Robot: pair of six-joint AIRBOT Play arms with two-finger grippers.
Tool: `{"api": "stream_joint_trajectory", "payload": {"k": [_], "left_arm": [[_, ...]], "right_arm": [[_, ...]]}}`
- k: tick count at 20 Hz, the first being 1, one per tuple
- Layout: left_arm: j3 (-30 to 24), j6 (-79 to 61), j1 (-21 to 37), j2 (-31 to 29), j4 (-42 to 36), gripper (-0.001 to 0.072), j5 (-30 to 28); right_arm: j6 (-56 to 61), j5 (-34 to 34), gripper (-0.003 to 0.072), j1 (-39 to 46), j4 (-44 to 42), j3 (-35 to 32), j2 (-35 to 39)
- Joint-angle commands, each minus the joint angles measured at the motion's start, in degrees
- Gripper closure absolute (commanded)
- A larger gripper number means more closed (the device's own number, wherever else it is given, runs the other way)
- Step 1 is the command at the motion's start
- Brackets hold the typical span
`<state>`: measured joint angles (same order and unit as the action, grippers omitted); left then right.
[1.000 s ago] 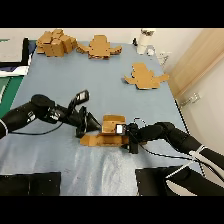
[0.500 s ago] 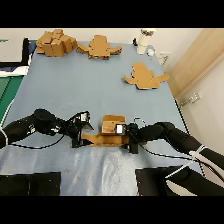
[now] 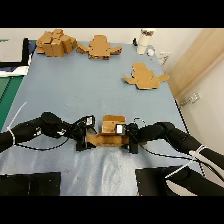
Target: Fold the box.
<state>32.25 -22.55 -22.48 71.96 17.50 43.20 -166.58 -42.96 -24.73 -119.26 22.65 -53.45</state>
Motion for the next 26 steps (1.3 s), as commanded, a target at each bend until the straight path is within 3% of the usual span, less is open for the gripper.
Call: {"api": "stream_joint_trajectory", "payload": {"k": [1, 2, 9, 10, 26], "left_arm": [[0.1, -0.2, -0.8, 0.2, -1.2, 0.0231, -0.7], [0.1, -0.2, -0.8, 0.2, -1.2, 0.0303, -0.7], [0.1, -3.4, -0.8, 0.3, -5.6, 0.0327, -0.8], [0.1, -3.4, -0.8, 0.4, -5.5, 0.0491, -0.8], [0.5, -3.6, -3.3, 0.9, -7.7, 0.0495, -2.3]], "right_arm": [[0.0, 0.0, 0.0151, 0.0, 0.0, 0.0, 0.0], [0.0, 0.0, 0.0151, 0.0, 0.0, 0.0, 0.0], [0.0, 0.0, 0.0151, 0.0, 0.0, 0.0, 0.0], [0.0, 0.0, 0.0151, 0.0, 0.0, 0.0, 0.0], [0.0, 0.0, 0.0151, 0.0, 0.0, 0.0, 0.0]]}}
